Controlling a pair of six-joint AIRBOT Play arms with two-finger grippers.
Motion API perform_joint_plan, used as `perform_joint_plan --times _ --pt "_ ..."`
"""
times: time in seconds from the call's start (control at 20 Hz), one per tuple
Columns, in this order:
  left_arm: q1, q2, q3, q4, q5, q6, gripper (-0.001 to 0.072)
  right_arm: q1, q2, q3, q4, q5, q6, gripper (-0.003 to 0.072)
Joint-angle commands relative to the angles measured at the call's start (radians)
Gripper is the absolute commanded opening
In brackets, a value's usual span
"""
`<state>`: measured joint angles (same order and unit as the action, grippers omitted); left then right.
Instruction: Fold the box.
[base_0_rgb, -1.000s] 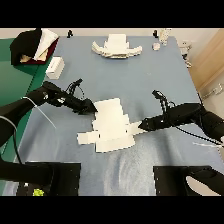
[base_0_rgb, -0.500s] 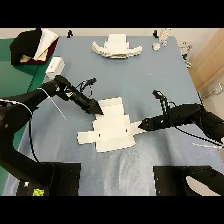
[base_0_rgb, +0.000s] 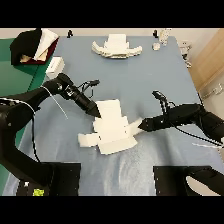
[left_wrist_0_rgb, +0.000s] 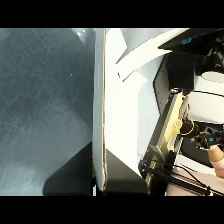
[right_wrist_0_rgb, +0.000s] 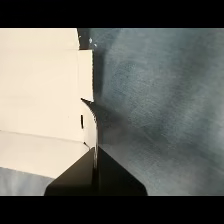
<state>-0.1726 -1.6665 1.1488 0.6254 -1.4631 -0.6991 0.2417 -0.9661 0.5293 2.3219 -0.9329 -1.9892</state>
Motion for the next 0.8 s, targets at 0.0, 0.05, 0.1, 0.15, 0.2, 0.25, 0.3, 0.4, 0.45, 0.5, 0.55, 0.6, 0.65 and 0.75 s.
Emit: perform_joint_plan --times 0.0,0.05,0.1,0.15,0.2,0.25,0.3,0.4,0.45,0.5,0.55,0.6,0.65,0.75 --pt "-0.001 -0.001 0.002 -0.021 -0.002 0.021 0.0014 -0.001 0.001 0.006 -0.072 0.006 -0.001 0.0274" --pt "-0.001 -0.001 0.003 -0.042 -0.003 0.023 0.0013 -0.001 0.001 0.017 -0.129 0.009 -0.001 0.0335" --pt "-0.001 -0.001 0.005 -0.061 -0.003 0.05 0.0013 -0.001 0.001 0.034 -0.192 0.009 0.002 0.0334" --pt "-0.001 0.0 0.015 -0.072 -0.003 0.102 0.0012 -0.001 0.001 0.055 -0.263 0.01 0.023 0.0333" --pt "-0.003 0.002 0.029 -0.072 -0.001 0.132 0.0011 -0.002 0.001 0.077 -0.354 0.011 0.076 0.0333" --pt "-0.009 0.011 0.042 -0.072 0.004 0.169 0.001 -0.002 0.001 0.102 -0.452 0.009 0.142 0.0333" --pt "-0.02 0.025 0.048 -0.07 0.016 0.208 0.001 -0.005 0.001 0.124 -0.532 0.009 0.206 0.0334" --pt "-0.056 0.069 0.047 -0.033 0.077 0.277 0.0008 -0.006 0.001 0.172 -0.648 0.008 0.307 0.0343" --pt "-0.085 0.094 0.047 0.024 0.118 0.294 0.0008 -0.006 0.001 0.201 -0.669 0.008 0.335 0.0344" --pt "-0.12 0.121 0.047 0.094 0.156 0.3 0.0007 -0.006 0.001 0.23 -0.673 0.008 0.355 0.0344" --pt "-0.152 0.146 0.047 0.154 0.185 0.309 0.0007 -0.007 0.001 0.259 -0.681 0.008 0.391 0.0344" --pt "-0.184 0.175 0.04 0.198 0.218 0.314 0.0007 -0.007 0.001 0.282 -0.695 0.008 0.43 0.0344" --pt "-0.208 0.206 0.029 0.211 0.246 0.32 0.0006 -0.007 0.001 0.298 -0.704 0.009 0.458 0.0344" --pt "-0.246 0.28 -0.02 0.183 0.313 0.353 0.0006 -0.007 0.001 0.309 -0.705 0.009 0.483 0.0344"
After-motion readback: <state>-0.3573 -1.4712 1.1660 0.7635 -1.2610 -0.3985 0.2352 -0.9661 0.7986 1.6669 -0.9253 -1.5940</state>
